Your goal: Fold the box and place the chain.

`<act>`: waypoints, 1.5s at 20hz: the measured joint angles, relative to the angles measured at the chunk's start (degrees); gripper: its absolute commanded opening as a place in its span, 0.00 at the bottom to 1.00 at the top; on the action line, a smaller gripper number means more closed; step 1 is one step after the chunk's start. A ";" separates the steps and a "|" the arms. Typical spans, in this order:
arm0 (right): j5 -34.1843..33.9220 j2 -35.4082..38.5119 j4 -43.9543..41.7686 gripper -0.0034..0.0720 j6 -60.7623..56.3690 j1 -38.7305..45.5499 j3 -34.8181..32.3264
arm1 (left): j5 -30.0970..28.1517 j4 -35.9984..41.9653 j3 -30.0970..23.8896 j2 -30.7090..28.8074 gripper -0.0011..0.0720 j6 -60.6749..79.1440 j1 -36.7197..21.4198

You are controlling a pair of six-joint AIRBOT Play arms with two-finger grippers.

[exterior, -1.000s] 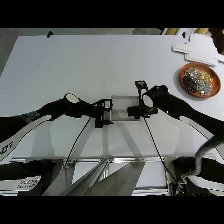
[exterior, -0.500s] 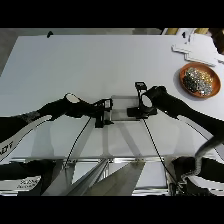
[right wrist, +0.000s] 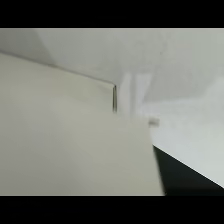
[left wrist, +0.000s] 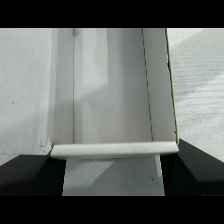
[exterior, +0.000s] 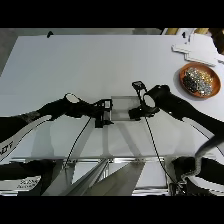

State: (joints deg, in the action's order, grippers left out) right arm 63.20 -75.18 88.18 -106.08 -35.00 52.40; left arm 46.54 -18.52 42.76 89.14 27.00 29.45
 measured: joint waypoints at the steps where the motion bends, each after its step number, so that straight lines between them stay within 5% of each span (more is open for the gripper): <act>1: 1.60 1.95 0.00 0.42 2.54 0.04 0.22 | 0.00 0.02 0.00 -0.02 0.03 0.00 0.00; 7: 12.52 10.43 0.22 0.35 14.47 8.44 11.26 | 0.00 0.04 -0.02 0.00 0.03 -0.02 0.00; 14: 4.37 11.32 0.09 0.28 21.51 30.25 22.60 | 0.00 0.04 -0.02 0.00 0.03 -0.02 0.00; 30: -2.43 -19.78 -0.26 0.28 26.95 52.11 28.65 | 0.00 0.07 0.00 0.00 0.03 -0.04 0.00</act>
State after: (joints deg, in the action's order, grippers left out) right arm 60.77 -94.96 87.92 -79.13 17.10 81.06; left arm 46.54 -18.46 42.76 89.14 26.96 29.45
